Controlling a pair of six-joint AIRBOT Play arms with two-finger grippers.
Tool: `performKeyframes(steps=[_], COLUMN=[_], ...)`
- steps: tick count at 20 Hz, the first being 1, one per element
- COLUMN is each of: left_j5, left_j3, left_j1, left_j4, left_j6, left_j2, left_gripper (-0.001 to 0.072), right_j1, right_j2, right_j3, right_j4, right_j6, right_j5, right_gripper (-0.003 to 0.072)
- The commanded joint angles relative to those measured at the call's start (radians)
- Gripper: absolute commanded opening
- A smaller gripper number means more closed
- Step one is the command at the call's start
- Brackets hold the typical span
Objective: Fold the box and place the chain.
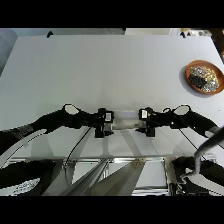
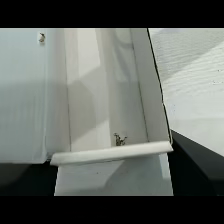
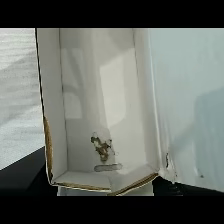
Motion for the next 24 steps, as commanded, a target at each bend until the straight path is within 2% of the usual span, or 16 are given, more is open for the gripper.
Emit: performKeyframes(steps=[1,2,3,4,5,24], left_j5=[0.038,0.037,0.037,0.037,0.037,0.036], left_j3=[0.001,0.001,0.001,0.001,0.001,0.001], left_j1=[-0.006,-0.006,-0.006,-0.006,-0.006,-0.006], left_j4=[-0.014,-0.014,-0.014,-0.014,-0.014,-0.014], left_j6=[0.000,0.000,0.000,0.000,0.000,0.000], left_j2=[-0.004,-0.004,-0.004,-0.004,-0.004,-0.003], left_gripper=[0.0688,0.0590,0.0418,0.0288,0.0206,0.0211], right_j1=[0.000,0.000,0.000,0.000,0.000,0.000], right_j2=[0.000,0.000,0.000,0.000,0.000,0.000], right_j3=[0.000,0.000,0.000,0.000,0.000,0.000], right_j4=[0.000,0.000,0.000,0.000,0.000,0.001], right_j6=[0.000,0.001,0.000,0.000,0.001,0.000], right_j5=[0.000,0.000,0.000,0.000,0.000,0.016], right_gripper=[0.0457,0.0457,0.0457,0.0457,0.0457,0.0456])
